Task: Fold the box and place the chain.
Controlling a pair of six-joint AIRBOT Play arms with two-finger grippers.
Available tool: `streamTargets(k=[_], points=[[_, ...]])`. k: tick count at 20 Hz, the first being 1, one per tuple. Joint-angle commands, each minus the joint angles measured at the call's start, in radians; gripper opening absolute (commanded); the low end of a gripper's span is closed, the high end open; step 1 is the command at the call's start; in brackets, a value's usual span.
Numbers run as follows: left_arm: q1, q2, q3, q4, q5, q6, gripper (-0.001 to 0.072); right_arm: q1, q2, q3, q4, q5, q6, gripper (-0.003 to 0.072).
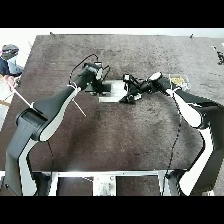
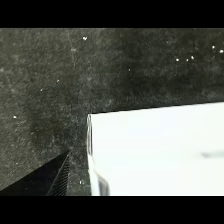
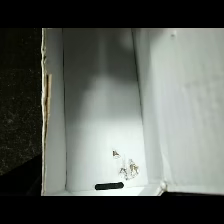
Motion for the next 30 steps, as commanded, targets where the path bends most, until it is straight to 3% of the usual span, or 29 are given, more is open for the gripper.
streamTargets(k=[1,4,8,13,17,21,26,28,30], points=[[0.002,0.000,0.071,-0.011,-0.111,0.069,0.0378,0.000,0.000,0.000,0.000,0.000,0.000,0.0327],[0.020,0.003,0.150,-0.008,-0.209,0.141,0.0377,0.000,0.000,0.000,0.000,0.000,0.000,0.0327],[0.042,0.078,0.149,-0.017,-0.219,0.269,0.0377,0.000,0.000,0.000,0.000,0.000,0.000,0.0327],[0.077,0.149,0.148,-0.007,-0.143,0.310,0.0377,0.000,0.000,0.000,0.000,0.000,0.000,0.0327],[0.085,0.151,0.148,-0.005,-0.044,0.542,0.0377,0.000,0.000,0.000,0.000,-0.001,0.000,0.0327],[0.219,0.152,0.092,-0.358,0.063,0.931,0.0378,0.000,0.000,0.000,0.000,0.000,0.000,0.0327],[0.427,0.148,-0.065,-0.978,0.065,1.590,0.0382,0.000,0.000,0.000,0.000,0.000,0.000,0.0327],[0.462,0.148,-0.142,-1.038,0.049,1.783,0.0719,0.000,0.000,0.000,0.000,0.000,0.000,0.0327],[0.463,0.148,-0.229,-1.034,0.051,1.983,0.0720,0.000,0.000,0.000,0.000,0.000,0.000,0.0327]])
